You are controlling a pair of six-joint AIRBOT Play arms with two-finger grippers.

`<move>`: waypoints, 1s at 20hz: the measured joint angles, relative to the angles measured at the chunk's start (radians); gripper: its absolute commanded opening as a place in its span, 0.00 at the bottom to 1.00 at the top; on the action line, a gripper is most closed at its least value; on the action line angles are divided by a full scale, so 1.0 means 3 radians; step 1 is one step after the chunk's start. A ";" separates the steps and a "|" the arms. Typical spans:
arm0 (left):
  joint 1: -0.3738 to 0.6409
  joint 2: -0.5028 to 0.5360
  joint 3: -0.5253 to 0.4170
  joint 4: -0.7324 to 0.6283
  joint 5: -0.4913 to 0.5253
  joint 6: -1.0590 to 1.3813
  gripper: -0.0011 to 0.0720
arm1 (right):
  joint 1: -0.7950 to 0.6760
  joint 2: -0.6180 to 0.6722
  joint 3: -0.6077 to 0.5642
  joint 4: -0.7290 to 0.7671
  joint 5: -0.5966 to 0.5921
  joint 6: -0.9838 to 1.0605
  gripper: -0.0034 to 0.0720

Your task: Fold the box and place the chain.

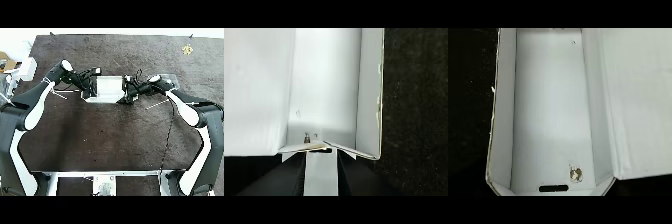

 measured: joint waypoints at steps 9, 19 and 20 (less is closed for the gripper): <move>-0.0001 -0.0061 -0.0140 -0.0566 0.0048 0.0486 0.31 | 0.0000 0.0000 0.0000 -0.0001 0.0000 0.0000 0.37; -0.0001 -0.0067 -0.0155 -0.0628 0.0102 0.0505 1.00 | 0.0000 0.0000 0.0000 -0.0001 0.0000 0.0003 0.37; -0.0001 -0.0067 -0.0155 -0.0626 0.0104 0.0491 1.00 | 0.0000 0.0000 0.0000 -0.0001 0.0000 0.0003 0.37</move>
